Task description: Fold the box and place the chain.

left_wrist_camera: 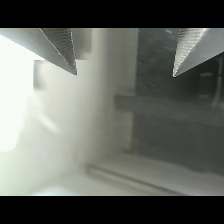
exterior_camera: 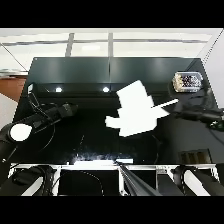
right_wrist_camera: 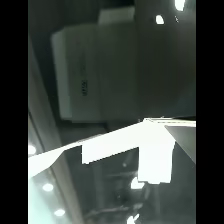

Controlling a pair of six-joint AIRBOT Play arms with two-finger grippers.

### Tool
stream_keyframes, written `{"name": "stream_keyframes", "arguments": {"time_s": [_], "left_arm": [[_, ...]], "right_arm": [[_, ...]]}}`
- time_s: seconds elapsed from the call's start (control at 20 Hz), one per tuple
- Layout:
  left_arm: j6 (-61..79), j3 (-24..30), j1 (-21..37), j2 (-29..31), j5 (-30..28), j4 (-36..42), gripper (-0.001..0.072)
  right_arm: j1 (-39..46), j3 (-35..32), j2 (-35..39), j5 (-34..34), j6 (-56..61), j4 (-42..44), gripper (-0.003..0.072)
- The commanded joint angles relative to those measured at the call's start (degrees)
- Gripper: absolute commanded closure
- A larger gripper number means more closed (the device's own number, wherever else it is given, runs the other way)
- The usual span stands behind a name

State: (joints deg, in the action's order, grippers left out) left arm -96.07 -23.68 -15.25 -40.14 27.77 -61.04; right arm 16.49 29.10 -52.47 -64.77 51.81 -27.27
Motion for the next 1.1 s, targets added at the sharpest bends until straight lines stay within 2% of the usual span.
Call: {"name": "stream_keyframes", "arguments": {"time_s": [0.0, 0.15, 0.3, 0.5, 0.7, 0.8, 0.95, 1.05], "left_arm": [[3.19, -0.39, -4.04, -0.50, 1.92, 2.43, 0.0011], [4.94, -1.86, -3.50, -1.77, 9.25, 2.89, 0.0011], [9.97, -2.03, -1.75, -2.08, 16.13, 6.05, 0.0011], [15.21, -1.36, 1.90, -2.58, 21.09, 8.68, 0.0011], [34.12, 0.07, 6.36, -8.39, 28.04, 22.73, 0.0011], [41.09, 0.07, 5.75, -12.90, 26.23, 26.71, 0.0011], [53.46, -0.70, 5.25, -20.11, 22.67, 37.62, 0.0012], [54.86, -1.44, 5.27, -24.76, 22.12, 38.16, 0.0012]], "right_arm": [[-17.59, -7.04, 5.95, 16.13, 0.26, 4.15, 0.0639], [-29.81, -7.45, 5.95, 22.97, -3.50, 3.19, 0.0639], [-35.54, -7.48, 5.95, 24.44, -9.03, 3.06, 0.0639], [-37.31, -7.48, 5.95, 25.64, -10.99, 2.99, 0.0639], [-37.31, -7.48, 5.95, 26.67, -11.04, 2.99, 0.0639], [-37.31, -7.48, 5.95, 26.23, -10.97, 3.04, 0.0639], [-37.31, -7.48, 5.95, 26.25, -10.43, 3.04, 0.0639], [-37.31, -7.48, 5.95, 26.21, -10.01, 3.06, 0.0639]]}}
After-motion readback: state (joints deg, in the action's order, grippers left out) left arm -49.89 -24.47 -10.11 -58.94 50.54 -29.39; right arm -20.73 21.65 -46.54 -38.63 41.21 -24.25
